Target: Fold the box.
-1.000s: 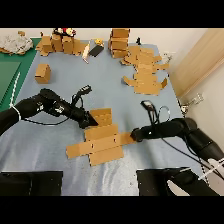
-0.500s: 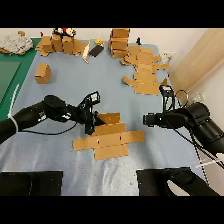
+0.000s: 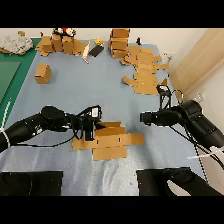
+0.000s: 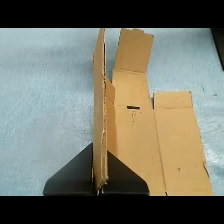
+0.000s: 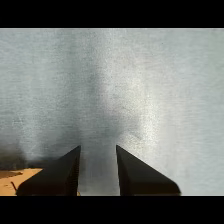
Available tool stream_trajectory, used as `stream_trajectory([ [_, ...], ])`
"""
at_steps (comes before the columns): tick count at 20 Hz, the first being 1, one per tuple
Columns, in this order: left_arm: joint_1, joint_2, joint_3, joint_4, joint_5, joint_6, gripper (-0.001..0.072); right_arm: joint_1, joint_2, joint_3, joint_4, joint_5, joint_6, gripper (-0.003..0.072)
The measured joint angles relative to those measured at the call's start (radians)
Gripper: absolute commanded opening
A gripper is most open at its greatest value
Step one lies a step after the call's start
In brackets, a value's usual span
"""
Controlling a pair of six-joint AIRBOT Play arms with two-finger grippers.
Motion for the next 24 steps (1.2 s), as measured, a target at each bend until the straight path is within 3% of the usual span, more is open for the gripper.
stream_trajectory([
  [11, -0.113, 0.036, -0.058, 0.014, 0.129, 0.002, 0.0011, 0.000, -0.013, 0.000, 0.018, 0.034, 0.003, 0.0355],
  [24, -0.124, 0.041, -0.112, 0.013, 0.065, -0.092, 0.0011, 0.000, -0.013, 0.000, 0.054, 0.035, 0.003, 0.0351],
])
